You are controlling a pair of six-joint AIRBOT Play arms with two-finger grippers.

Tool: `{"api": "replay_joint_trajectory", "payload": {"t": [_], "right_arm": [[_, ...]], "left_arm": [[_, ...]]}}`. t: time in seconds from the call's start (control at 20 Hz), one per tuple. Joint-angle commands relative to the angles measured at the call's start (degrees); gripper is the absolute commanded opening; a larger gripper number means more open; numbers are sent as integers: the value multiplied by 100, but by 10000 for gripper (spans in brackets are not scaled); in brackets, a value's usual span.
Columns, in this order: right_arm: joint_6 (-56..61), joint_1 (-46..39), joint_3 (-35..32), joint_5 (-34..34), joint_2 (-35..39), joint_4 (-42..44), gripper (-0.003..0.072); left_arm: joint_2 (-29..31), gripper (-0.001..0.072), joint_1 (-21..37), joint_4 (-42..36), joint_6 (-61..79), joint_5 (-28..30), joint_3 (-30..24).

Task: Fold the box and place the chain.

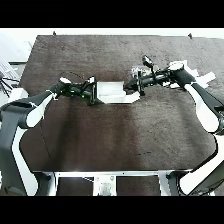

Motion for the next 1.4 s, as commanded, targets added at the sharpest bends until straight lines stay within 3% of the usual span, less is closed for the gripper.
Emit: {"api": "replay_joint_trajectory", "payload": {"t": [0.0, 0.15, 0.35, 0.65, 0.9, 1.25, 1.35], "right_arm": [[37, 411, -101, -669, 2, 267, 9], [35, 603, -92, -1521, -46, 260, 6], [201, 638, -33, -1897, -238, 249, 5], [1025, 640, 599, -1897, -767, -374, 5], [1130, 640, 660, -1895, -826, -870, 5], [1102, 640, 756, -1888, -927, -901, 6], [1054, 632, 968, -1622, -909, -859, 8]], "left_arm": [[0, 350, -2, 4, 2, -2, 0], [0, 350, -2, 4, 2, -4, 0], [0, 350, -2, 4, 2, -2, 0], [0, 350, -2, 4, 2, -2, 0], [0, 349, -2, 4, 2, -2, 0], [0, 350, -2, 4, 2, -2, 0], [0, 350, -2, 4, 2, -2, 0]]}}
